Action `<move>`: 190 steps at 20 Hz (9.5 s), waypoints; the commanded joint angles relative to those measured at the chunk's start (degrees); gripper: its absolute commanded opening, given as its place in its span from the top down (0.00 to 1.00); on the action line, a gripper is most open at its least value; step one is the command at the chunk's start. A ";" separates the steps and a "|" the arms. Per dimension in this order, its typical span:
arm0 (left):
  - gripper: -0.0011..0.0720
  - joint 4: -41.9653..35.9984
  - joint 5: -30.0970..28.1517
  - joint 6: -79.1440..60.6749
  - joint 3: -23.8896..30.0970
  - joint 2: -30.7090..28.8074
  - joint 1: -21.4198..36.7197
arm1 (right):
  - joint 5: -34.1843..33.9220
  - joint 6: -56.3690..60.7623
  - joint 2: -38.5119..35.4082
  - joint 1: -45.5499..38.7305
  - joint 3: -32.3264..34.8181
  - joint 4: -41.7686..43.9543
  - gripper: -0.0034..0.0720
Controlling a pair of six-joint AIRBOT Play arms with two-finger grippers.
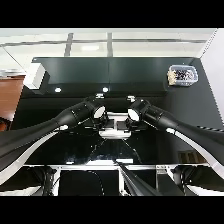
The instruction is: Fold the box and place the chain.
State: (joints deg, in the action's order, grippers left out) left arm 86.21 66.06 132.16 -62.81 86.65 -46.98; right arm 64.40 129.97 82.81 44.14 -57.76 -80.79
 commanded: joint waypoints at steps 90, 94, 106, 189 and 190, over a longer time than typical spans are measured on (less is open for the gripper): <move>0.95 -0.11 0.00 0.09 -0.04 0.02 0.00 | 27.52 -45.83 -28.39 -51.78 -53.96 41.33 0.94; 0.95 -0.13 0.00 0.09 -0.04 0.02 0.00 | 29.00 -45.75 -28.35 -43.93 -53.13 41.57 0.94; 0.95 -0.13 0.00 0.09 -0.04 0.02 0.00 | 14.84 -46.36 -27.93 -25.18 -36.72 41.55 0.94; 0.95 -0.17 -0.09 0.07 -0.13 0.00 0.02 | 0.87 -50.23 -37.94 -33.31 17.35 23.10 0.54; 0.89 -0.33 0.39 0.09 -0.50 -0.07 0.00 | 0.92 -51.06 -37.94 -33.31 17.35 23.10 0.54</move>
State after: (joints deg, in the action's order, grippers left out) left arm 86.13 66.00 132.20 -62.94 86.65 -46.98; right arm 64.25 80.84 45.87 12.32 -40.34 -55.79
